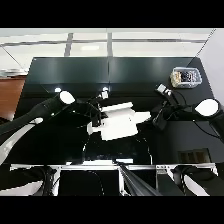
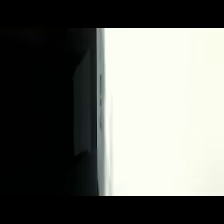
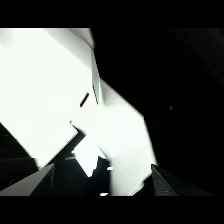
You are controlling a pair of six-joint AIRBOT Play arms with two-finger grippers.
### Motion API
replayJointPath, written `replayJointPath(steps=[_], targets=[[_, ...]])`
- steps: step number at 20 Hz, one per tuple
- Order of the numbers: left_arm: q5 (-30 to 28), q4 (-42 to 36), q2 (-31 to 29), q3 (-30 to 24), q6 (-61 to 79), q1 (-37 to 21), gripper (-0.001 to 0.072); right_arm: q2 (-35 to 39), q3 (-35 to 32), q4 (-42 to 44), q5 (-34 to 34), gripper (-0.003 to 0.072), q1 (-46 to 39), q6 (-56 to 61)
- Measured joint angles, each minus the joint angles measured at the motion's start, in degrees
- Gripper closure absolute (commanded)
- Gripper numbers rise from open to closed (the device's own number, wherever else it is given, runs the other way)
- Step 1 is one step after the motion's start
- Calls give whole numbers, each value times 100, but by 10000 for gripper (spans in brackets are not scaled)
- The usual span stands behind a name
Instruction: Fold the box and place the chain.
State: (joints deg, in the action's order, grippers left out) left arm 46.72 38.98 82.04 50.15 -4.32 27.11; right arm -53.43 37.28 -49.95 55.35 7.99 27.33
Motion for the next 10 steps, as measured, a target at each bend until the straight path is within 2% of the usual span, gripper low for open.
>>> replayJointPath(steps=[5,10], targets=[[-37,297,387,273,420,166,681,-177,-122,2,-479,-20,437,-1320],[-15,323,575,326,479,199,681,-682,-225,11,-629,-20,957,-1886]])
